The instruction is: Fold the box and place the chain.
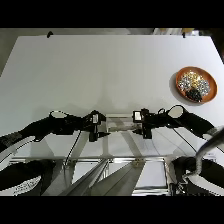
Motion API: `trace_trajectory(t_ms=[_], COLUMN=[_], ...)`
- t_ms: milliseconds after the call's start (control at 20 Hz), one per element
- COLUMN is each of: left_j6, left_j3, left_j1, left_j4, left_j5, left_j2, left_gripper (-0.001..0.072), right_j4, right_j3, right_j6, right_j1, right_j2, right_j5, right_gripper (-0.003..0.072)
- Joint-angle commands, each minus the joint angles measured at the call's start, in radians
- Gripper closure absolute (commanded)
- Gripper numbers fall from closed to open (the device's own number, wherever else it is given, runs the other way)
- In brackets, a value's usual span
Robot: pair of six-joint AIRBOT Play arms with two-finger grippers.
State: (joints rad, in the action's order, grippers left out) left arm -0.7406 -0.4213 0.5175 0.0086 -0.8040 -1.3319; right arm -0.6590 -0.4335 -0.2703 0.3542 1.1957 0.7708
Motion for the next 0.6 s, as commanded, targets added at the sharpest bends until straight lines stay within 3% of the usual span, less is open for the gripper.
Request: trace_trajectory(t_ms=[0,450,500,550], left_j6=[0.001,0.001,0.001,0.001], left_j3=[-0.001,-0.001,-0.001,-0.001], left_j1=[0.000,0.000,0.000,0.000], left_j4=[0.000,0.000,0.000,0.000], left_j5=[0.004,0.004,0.004,0.003], left_j2=[0.000,0.000,0.000,0.000], left_gripper=[0.0507,0.0507,0.0507,0.0507], right_j4=[0.001,-0.001,-0.009,-0.020], right_j3=[-0.001,-0.001,-0.001,-0.001], right_j6=[0.000,0.000,0.004,0.014], right_j1=[0.000,0.000,-0.001,-0.001], right_j2=[0.000,-0.001,-0.005,-0.015], right_j5=[0.000,0.004,0.012,0.026], right_gripper=[0.0282,0.0287,0.0242,0.0137])
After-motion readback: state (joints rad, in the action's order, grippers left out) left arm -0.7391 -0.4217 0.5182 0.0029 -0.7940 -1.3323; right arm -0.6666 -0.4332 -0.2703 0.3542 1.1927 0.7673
